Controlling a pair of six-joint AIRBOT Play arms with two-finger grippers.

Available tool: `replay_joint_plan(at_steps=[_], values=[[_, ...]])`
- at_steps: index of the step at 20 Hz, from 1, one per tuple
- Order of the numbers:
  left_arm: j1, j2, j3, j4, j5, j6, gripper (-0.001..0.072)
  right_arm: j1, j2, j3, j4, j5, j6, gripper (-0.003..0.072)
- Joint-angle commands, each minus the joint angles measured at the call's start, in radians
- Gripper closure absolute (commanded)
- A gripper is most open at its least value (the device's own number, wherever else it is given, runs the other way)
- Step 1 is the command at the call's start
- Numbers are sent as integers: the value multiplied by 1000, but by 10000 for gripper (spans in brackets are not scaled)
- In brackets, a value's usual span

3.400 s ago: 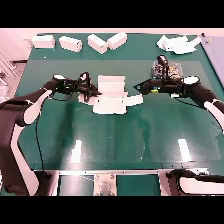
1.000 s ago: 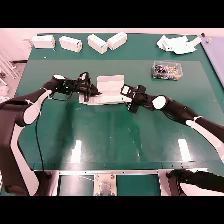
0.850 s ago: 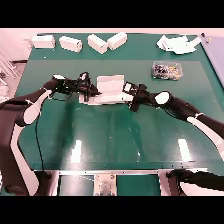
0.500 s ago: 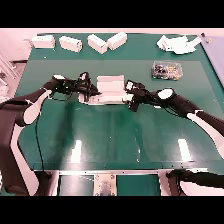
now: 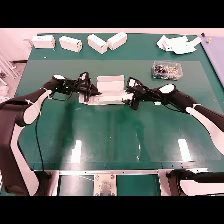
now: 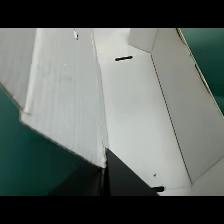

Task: Fold the box and place the chain.

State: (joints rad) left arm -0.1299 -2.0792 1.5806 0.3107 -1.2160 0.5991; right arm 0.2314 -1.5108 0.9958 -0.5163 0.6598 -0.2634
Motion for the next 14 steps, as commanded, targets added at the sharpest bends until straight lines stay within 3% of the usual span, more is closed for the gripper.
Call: replay_joint_plan(at_steps=[1,14], values=[[0,0,0,0,1,-26,687,-7,-33,46,11,52,-56,63],[0,0,0,0,0,-26,688,-63,-39,76,-18,58,-105,44]])
